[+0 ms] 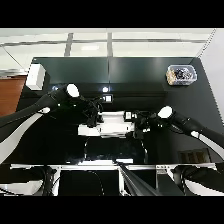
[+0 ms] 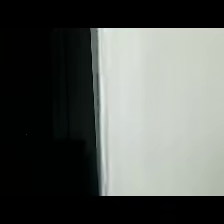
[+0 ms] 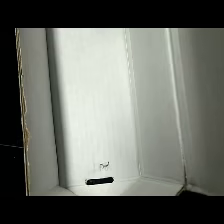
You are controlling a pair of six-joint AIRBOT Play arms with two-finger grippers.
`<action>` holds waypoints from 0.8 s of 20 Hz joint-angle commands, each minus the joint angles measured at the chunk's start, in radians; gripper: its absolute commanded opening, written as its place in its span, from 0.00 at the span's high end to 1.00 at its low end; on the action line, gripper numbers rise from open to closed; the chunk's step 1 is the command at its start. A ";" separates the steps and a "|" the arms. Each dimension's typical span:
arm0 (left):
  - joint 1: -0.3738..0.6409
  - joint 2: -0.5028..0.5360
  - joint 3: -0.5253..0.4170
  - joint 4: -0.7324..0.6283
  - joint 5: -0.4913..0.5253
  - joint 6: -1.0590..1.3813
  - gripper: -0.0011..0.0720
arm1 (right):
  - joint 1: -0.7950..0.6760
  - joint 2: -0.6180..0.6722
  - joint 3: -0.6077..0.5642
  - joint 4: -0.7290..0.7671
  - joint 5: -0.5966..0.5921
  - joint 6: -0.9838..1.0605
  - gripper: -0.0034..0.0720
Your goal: Fold the box and place the chain.
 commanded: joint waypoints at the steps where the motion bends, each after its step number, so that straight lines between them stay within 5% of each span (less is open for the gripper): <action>1: -0.001 -0.001 0.001 -0.003 0.000 0.000 0.95 | 0.005 -0.002 0.000 -0.014 -0.011 0.013 0.07; 16: -0.001 -0.001 0.001 -0.002 0.001 0.000 0.95 | 0.013 -0.003 0.001 -0.030 -0.013 0.018 0.07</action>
